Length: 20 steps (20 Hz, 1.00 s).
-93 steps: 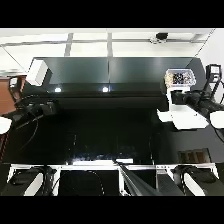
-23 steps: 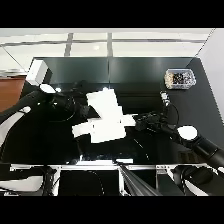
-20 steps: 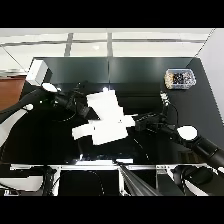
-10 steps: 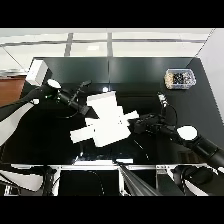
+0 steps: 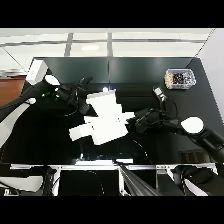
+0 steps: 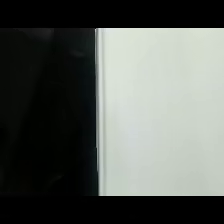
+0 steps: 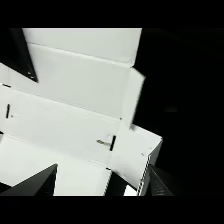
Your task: Fold the box and place the chain.
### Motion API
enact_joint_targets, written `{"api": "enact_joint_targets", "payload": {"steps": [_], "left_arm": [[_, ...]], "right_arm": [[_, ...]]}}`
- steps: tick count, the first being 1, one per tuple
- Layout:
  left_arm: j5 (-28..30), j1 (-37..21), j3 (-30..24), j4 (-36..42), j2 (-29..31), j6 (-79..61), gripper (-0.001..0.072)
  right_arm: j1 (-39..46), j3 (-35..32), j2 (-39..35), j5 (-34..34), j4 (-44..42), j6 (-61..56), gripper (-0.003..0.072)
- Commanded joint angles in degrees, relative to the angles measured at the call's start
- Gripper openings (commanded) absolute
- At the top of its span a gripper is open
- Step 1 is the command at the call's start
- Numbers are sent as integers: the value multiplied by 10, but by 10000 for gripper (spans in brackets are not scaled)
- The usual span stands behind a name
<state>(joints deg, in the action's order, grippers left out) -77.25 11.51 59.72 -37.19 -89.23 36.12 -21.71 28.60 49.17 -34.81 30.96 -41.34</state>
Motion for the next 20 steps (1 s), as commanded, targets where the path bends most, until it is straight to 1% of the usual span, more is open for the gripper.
{"api": "enact_joint_targets", "payload": {"steps": [1,3,4,5,7,8,9,11,13,14,16,18,20], "left_arm": [[78,4,-71,40,76,-59,19],[102,5,-126,98,114,-125,22],[111,5,-146,127,116,-162,24],[123,5,-158,139,112,-191,24],[122,11,-159,128,97,-243,23],[118,20,-158,116,94,-276,23],[121,35,-158,103,94,-309,22],[129,64,-158,83,94,-366,22],[147,90,-158,58,94,-408,22],[165,100,-158,42,94,-409,22],[210,112,-158,25,94,-409,23],[253,125,-157,27,94,-409,23],[302,139,-158,11,94,-409,23]], "right_arm": [[37,43,0,-35,87,-7,623],[52,45,0,-9,88,-7,623],[58,45,0,18,92,-6,623],[64,45,0,58,109,-6,623],[69,45,0,169,99,-9,623],[69,45,0,196,81,-9,623],[69,45,0,197,75,-9,623],[67,45,0,152,89,-8,623],[67,44,0,64,115,-8,623],[67,44,0,9,134,-2,623],[66,34,0,-68,179,43,623],[66,20,0,-97,189,44,623],[66,6,0,-94,170,44,623]]}}
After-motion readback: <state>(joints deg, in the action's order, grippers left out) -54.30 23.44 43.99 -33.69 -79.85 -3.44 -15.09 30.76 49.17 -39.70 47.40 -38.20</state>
